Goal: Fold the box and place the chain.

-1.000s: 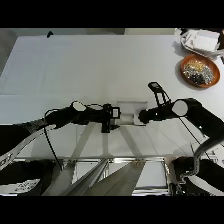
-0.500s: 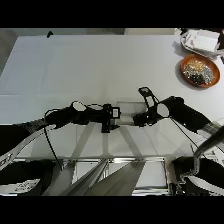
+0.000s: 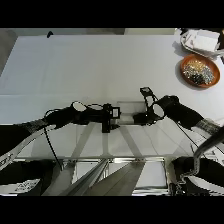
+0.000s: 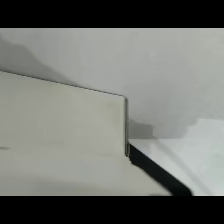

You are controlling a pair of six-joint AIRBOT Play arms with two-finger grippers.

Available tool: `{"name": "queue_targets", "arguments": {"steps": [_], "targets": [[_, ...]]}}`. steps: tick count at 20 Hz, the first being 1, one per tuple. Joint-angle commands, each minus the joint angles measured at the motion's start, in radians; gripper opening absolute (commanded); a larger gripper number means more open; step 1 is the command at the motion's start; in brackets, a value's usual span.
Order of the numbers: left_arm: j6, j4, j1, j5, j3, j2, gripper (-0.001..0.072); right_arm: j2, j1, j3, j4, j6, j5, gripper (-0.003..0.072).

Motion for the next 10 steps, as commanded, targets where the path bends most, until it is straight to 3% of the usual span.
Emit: {"name": "queue_targets", "arguments": {"steps": [1, 6, 9, 10], "targets": [[0.003, 0.003, 0.0, -0.003, 0.0, 0.001, 0.0088, -0.003, 0.001, 0.006, -0.009, 0.016, -0.003, 0.0019], [0.003, 0.003, 0.0, -0.003, 0.0, 0.001, 0.0088, -0.003, 0.001, 0.006, -0.003, 0.016, -0.002, 0.0016], [0.003, 0.003, 0.0, -0.003, 0.0, 0.001, 0.0088, -0.003, 0.001, 0.006, -0.002, 0.016, -0.007, 0.0227], [0.003, 0.003, 0.0, -0.003, 0.0, 0.001, 0.0088, -0.003, 0.001, 0.006, -0.002, 0.016, -0.01, 0.0227]]}}
